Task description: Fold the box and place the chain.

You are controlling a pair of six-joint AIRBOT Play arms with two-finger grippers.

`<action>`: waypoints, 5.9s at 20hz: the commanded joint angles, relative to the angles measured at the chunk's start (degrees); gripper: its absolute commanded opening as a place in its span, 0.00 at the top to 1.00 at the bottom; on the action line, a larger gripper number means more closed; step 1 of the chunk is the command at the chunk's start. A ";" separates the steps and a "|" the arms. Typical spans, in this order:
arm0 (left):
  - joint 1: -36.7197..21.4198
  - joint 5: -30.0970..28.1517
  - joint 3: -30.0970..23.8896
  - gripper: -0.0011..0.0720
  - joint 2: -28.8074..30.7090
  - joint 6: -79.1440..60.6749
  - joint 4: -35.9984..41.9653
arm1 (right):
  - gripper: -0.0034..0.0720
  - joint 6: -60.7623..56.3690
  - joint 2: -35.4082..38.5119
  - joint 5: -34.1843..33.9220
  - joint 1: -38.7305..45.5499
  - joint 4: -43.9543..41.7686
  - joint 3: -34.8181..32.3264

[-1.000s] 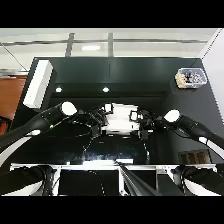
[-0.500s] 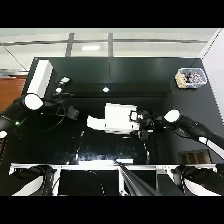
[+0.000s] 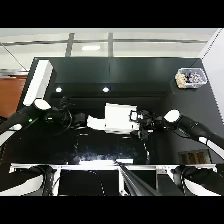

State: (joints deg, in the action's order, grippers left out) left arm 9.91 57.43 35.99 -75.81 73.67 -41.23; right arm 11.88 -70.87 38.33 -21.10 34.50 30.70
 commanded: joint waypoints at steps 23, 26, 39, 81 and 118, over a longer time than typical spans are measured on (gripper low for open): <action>13.46 3.61 13.92 0.43 -4.42 0.55 4.22 | 0.37 0.02 0.02 -0.02 0.02 0.04 0.00; 14.19 2.05 14.12 0.43 -4.42 1.88 3.74 | 0.37 0.02 0.02 -0.02 0.00 0.02 0.00; 17.75 1.29 18.88 0.43 -4.44 13.88 -11.91 | 0.37 0.00 0.02 -0.02 0.00 0.02 0.00; 35.78 7.67 33.42 0.59 -15.74 50.05 -43.65 | 0.37 0.00 0.02 -0.20 0.02 0.02 0.02; 35.39 9.27 34.93 0.56 -16.90 52.68 -43.80 | 0.37 0.00 0.02 -1.07 0.02 0.02 0.00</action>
State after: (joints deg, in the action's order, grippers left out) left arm 45.47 66.17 70.59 -92.75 126.26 -84.82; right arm 11.90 -70.87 37.01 -21.10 34.50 30.70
